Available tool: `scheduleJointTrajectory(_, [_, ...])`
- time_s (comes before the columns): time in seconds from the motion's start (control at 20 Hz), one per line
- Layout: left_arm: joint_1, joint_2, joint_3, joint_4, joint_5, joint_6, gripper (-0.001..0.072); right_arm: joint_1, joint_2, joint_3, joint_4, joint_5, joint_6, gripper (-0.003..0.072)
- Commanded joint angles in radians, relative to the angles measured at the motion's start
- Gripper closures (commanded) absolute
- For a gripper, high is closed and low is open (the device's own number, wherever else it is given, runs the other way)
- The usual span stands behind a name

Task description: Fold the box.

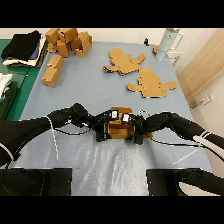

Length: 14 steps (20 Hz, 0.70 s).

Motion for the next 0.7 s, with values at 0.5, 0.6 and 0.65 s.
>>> scheduleJointTrajectory(0.5, [0.000, 0.000, 0.001, 0.002, -0.002, 0.003, 0.0263, -0.004, 0.333, 0.000, -0.159, -0.274, 0.494, -0.0018])
scheduleJointTrajectory(0.6, [0.000, 0.000, 0.001, 0.002, -0.002, 0.003, 0.0263, -0.004, 0.372, -0.001, -0.050, -0.304, 0.665, -0.0005])
scheduleJointTrajectory(0.65, [0.000, 0.000, 0.001, 0.002, -0.002, 0.003, 0.0263, -0.004, 0.374, -0.008, -0.014, -0.318, 0.792, 0.0130])
